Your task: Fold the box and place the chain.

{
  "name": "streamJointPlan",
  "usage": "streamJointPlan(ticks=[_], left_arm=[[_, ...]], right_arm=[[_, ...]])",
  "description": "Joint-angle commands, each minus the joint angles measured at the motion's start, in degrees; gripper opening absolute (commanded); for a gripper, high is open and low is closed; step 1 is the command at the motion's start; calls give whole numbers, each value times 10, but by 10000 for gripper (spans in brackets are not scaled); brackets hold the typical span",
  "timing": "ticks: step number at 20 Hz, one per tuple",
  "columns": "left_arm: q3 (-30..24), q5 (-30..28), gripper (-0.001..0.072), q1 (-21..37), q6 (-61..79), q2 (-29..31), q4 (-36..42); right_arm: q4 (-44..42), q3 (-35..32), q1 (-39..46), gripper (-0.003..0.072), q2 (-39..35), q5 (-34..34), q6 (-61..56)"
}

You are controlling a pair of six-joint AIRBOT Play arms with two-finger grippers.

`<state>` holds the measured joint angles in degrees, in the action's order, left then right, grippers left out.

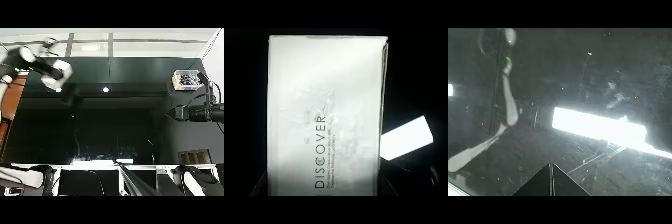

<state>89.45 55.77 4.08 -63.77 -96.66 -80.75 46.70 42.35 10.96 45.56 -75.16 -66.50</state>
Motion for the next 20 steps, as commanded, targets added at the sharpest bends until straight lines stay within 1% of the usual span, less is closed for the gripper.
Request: streamJointPlan(ticks=[1, 3, 5, 7, 10, 11, 12, 13, 15, 17, 18, 19, 20], left_arm=[[166, 20, 273, 125, -27, -108, 7], [238, 20, 273, 146, -23, -162, 6], [291, 28, 273, 156, -23, -210, 9], [298, 26, 274, 156, -22, -241, 7], [281, 22, 274, 153, -23, -270, 8], [281, 21, 297, 151, -23, -274, 8], [282, 17, 495, 148, -24, -273, 5], [289, 21, 713, 144, -27, -268, -2], [306, 32, 714, 136, -46, -238, -25], [305, 42, 711, 130, -78, -176, -25], [304, 62, 687, 125, -118, -143, -25], [301, 91, 486, 118, -169, -109, -23], [292, 123, 123, 112, -206, -76, -21]], right_arm=[[-19, 0, 0, 17, 0, 4, -2], [-28, 0, -1, 17, 0, 4, -3], [-32, 0, -1, 16, 0, 5, -8], [-32, 0, -1, 17, 0, 5, -8], [-32, 0, -1, 17, 0, 4, -10], [-31, 0, -1, 17, 0, 5, -10], [-31, 0, -1, 17, 0, 6, -10], [-31, 0, -1, 17, 0, 6, -10], [-32, 0, -1, 17, 0, 4, -10], [-31, 1, -1, 17, 0, 4, -9], [-30, 4, -1, 17, 0, 5, -4], [-28, 9, -1, 17, 0, 9, 3], [-25, 14, -1, 17, 0, 10, 10]])
